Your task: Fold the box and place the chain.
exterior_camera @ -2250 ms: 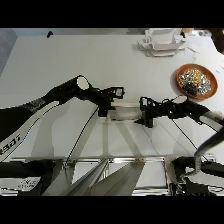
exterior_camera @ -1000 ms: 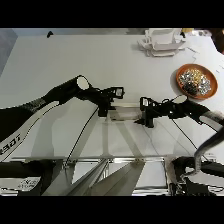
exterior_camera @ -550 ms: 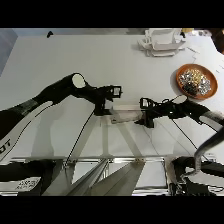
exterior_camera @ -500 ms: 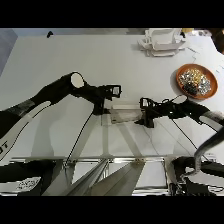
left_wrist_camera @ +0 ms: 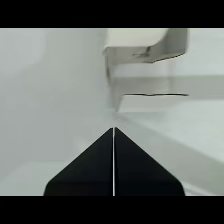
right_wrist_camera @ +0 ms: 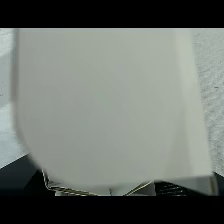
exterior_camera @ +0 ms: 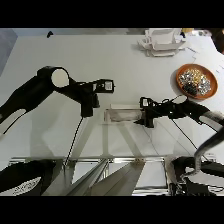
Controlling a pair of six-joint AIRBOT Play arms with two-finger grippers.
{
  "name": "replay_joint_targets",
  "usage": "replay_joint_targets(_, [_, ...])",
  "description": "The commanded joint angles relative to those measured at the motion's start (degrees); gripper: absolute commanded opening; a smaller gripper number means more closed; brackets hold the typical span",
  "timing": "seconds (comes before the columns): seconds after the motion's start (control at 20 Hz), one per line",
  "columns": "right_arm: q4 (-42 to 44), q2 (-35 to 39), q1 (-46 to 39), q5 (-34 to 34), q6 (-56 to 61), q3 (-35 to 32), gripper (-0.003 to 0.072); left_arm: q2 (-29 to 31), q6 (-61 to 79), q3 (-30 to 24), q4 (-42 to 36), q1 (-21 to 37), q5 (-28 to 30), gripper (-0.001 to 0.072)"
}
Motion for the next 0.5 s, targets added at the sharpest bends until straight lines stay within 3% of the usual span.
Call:
replay_joint_targets(0.0, [-0.09,0.07,0.00,0.02,-0.09,-0.02,0.0402,3.26,-5.46,0.02,-6.43,-3.72,-2.54,0.0002])
replay_joint_targets(0.1, [-0.09,0.07,0.00,0.02,-0.09,-0.02,0.0402,2.58,-6.67,-0.11,-8.59,-9.38,1.92,0.0002])
replay_joint_targets(0.3, [-0.11,0.07,0.00,0.02,-0.09,-0.02,0.0402,-1.95,-11.37,-0.15,-9.18,-19.96,22.82,0.0003])
replay_joint_targets(0.45, [-0.09,0.07,0.00,0.02,-0.09,-0.02,0.0402,-6.14,-19.76,-0.15,-8.87,-20.37,36.00,0.0003])
